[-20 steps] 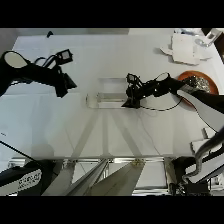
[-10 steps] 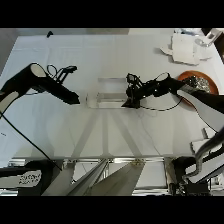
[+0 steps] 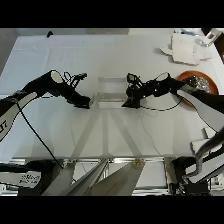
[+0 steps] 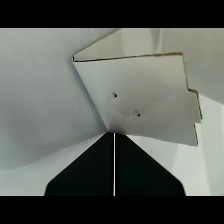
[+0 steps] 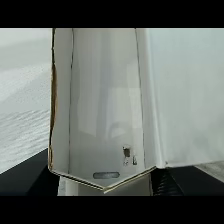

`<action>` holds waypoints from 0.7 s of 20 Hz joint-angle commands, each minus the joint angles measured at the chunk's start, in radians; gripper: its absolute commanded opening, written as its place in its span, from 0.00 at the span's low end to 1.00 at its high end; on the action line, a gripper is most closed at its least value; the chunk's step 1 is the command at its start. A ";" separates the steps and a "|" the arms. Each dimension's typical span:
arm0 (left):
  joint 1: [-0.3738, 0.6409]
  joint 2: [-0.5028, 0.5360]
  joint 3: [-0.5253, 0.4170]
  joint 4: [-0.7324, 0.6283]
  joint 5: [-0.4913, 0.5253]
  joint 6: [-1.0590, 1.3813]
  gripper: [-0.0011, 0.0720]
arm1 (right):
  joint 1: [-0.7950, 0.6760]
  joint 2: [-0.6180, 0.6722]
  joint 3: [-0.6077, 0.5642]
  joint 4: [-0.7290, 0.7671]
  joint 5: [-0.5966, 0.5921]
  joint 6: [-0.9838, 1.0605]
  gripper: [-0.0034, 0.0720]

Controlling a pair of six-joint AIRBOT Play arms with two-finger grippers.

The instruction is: Fold the box and place the chain.

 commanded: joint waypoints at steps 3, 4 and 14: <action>-0.003 -0.007 0.000 -0.016 0.055 -0.006 0.03 | 0.001 0.000 0.000 0.000 0.002 -0.001 0.62; 0.000 -0.005 0.000 -0.013 0.050 0.000 0.03 | 0.001 0.000 0.000 0.000 0.002 -0.001 0.62; 0.090 0.060 0.000 0.075 0.036 0.011 0.02 | 0.001 0.000 0.000 0.000 0.002 -0.001 0.62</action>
